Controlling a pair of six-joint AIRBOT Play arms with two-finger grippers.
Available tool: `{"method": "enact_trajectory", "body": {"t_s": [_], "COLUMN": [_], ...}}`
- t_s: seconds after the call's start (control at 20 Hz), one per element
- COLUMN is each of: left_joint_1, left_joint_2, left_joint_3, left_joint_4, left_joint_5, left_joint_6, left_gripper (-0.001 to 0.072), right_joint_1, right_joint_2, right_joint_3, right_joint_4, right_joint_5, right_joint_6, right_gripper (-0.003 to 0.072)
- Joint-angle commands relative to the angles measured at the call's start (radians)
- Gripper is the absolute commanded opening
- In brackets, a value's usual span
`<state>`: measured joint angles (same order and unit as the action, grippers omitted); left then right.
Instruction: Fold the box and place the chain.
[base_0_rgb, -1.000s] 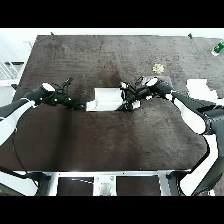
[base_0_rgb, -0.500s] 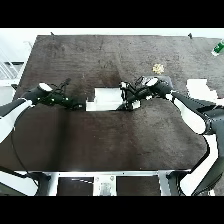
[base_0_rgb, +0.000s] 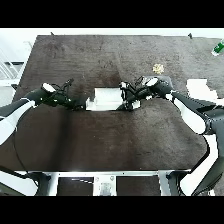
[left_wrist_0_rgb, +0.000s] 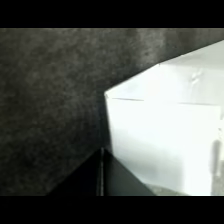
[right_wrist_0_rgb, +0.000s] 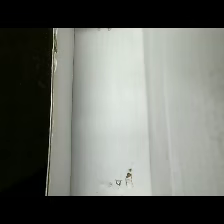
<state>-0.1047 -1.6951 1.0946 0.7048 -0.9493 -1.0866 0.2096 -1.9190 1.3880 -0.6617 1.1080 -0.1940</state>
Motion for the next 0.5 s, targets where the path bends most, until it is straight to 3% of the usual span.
{"method": "enact_trajectory", "body": {"t_s": [0.0,0.45], "left_joint_1": [-0.024,-0.023], "left_joint_2": [-0.009,0.040], "left_joint_3": [-0.001,0.004], "left_joint_4": [0.010,-0.063], "left_joint_5": [0.029,0.032], "left_joint_6": [-0.016,0.059], "left_gripper": [0.0018,0.0020], "right_joint_1": [0.001,0.001], "right_joint_2": [-0.001,-0.001], "right_joint_3": [0.000,0.000], "right_joint_4": [0.000,0.000], "right_joint_5": [0.000,0.000], "right_joint_6": [0.000,0.000], "right_gripper": [0.0512,0.0512]}}
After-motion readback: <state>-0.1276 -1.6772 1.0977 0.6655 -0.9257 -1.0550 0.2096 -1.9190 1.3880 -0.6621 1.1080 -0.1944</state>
